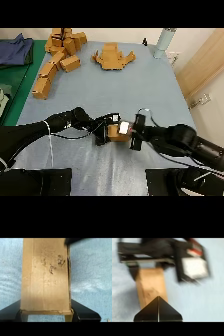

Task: Fold the box.

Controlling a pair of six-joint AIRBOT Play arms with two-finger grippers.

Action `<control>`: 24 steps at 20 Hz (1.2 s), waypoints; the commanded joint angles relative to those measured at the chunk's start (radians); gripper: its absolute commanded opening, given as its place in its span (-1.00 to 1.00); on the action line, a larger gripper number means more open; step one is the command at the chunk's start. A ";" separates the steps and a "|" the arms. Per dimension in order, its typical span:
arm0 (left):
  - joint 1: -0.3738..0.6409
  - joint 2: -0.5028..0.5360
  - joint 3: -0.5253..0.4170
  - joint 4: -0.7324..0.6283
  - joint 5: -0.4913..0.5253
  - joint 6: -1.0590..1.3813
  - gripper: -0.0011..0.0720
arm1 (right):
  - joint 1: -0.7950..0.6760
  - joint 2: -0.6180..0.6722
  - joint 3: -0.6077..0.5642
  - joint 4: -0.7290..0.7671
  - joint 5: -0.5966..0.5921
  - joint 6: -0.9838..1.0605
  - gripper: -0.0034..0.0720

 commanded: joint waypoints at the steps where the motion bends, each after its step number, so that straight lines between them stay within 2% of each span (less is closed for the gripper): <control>1: -0.001 0.000 0.000 0.000 0.000 0.000 0.18 | -0.065 0.100 0.006 -0.220 -0.134 0.457 -0.89; 3: -0.001 0.000 0.000 0.000 0.000 0.000 0.18 | -0.149 0.103 0.006 -0.314 -0.215 0.761 -0.89; 6: -0.001 0.000 0.000 0.000 0.001 0.000 0.18 | -0.272 0.064 0.006 -0.277 -0.319 0.997 -0.89; 11: -0.001 0.000 0.000 -0.011 0.003 0.000 0.18 | -0.316 -0.026 0.006 -0.137 -0.320 1.065 -0.89; 17: 0.004 0.042 0.000 -0.007 0.002 0.000 0.18 | -0.316 -0.117 0.006 -0.080 -0.235 1.125 -0.89; 24: 0.008 0.083 0.000 -0.006 0.003 0.000 0.18 | -0.316 -0.122 0.006 -0.075 -0.175 1.125 -0.89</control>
